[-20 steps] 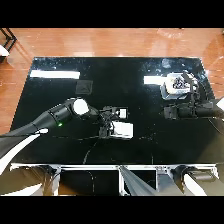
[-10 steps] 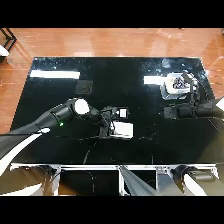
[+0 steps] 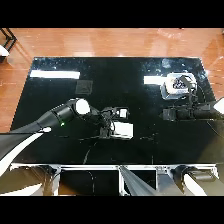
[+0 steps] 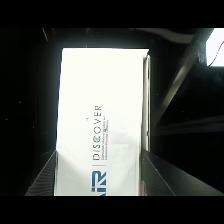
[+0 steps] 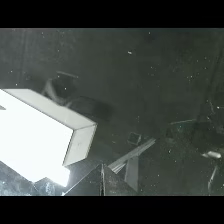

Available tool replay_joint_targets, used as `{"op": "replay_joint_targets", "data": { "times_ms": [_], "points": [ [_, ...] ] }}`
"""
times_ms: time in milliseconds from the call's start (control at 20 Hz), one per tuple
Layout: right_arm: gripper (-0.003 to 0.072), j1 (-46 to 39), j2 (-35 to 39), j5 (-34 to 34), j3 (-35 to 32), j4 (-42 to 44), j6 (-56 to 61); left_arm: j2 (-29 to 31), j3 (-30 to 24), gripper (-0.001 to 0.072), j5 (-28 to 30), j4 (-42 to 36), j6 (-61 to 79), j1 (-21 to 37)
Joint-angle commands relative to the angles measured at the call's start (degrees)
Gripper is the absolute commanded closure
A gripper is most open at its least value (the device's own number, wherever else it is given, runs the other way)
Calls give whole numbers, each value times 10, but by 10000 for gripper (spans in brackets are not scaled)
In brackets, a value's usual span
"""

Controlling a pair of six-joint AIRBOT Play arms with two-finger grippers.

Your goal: Fold the box and place the chain.

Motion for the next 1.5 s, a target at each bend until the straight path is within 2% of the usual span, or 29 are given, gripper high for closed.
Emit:
{"op": "replay_joint_targets", "data": {
  "times_ms": [0,200,300,450,650,900,1100,1300,1450],
  "points": [
    [665,0,0,-5,-1,1,0,-5,0,73,0,1,-10,0],
    [665,0,0,-5,-1,1,0,-5,0,115,4,1,-21,0],
    [665,0,0,-5,-1,0,0,-5,0,296,0,1,-29,0],
    [665,0,0,-5,-1,0,0,-5,2,362,-2,3,-57,0],
    [665,0,0,-5,-1,0,0,0,13,362,-3,33,-122,1],
    [665,0,0,-5,-1,0,0,18,35,361,-5,118,-230,23],
    [665,0,0,-5,-1,0,0,49,37,345,-7,124,-264,98],
    [665,0,0,-5,-1,0,0,57,38,345,-3,123,-284,231],
    [665,0,0,-8,-1,0,0,49,42,346,20,124,-283,335]
  ]
}}
